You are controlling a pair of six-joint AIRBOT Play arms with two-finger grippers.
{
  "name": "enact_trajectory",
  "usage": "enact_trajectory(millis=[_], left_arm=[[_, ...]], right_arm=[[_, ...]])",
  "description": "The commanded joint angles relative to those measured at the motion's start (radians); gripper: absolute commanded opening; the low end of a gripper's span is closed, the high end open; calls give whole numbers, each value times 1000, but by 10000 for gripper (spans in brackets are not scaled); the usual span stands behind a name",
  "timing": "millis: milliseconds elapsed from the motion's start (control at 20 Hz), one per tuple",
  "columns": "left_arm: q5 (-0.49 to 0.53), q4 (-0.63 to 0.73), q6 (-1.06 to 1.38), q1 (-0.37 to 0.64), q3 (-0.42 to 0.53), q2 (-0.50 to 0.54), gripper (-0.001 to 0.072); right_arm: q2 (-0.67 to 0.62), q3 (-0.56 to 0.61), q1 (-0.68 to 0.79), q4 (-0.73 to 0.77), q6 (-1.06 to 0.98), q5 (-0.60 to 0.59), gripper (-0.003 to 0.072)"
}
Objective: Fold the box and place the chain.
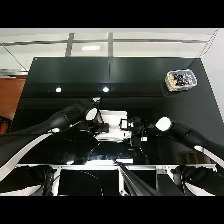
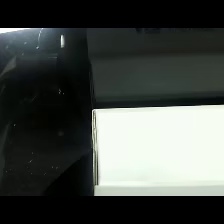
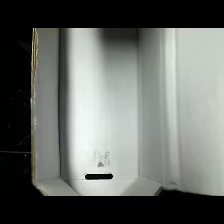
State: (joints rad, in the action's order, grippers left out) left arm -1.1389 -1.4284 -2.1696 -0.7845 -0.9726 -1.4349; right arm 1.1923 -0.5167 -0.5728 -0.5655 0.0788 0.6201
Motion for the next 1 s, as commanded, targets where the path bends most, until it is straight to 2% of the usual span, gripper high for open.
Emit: enact_trajectory(millis=[0,150,300,450,550,600,700,950], left_arm=[[-13,-3,-26,1,0,10,25],[-13,-4,-34,1,1,11,25],[-11,-11,-34,1,2,11,25],[-1,-10,-37,1,2,11,26],[3,-11,-37,1,2,11,26],[3,-11,-37,1,2,11,26],[3,-10,-37,1,2,11,27],[1,-7,-37,1,2,11,27]], right_arm=[[-74,-1,23,-50,-24,55,659],[-108,0,30,-170,-68,85,659],[-107,0,31,-214,-68,82,659],[-106,0,24,-195,-68,80,656],[-99,0,4,-182,-68,77,593],[-95,0,-3,-167,-70,74,427],[-84,0,-9,-119,-74,50,248],[-61,0,-9,-2,-84,19,245]])
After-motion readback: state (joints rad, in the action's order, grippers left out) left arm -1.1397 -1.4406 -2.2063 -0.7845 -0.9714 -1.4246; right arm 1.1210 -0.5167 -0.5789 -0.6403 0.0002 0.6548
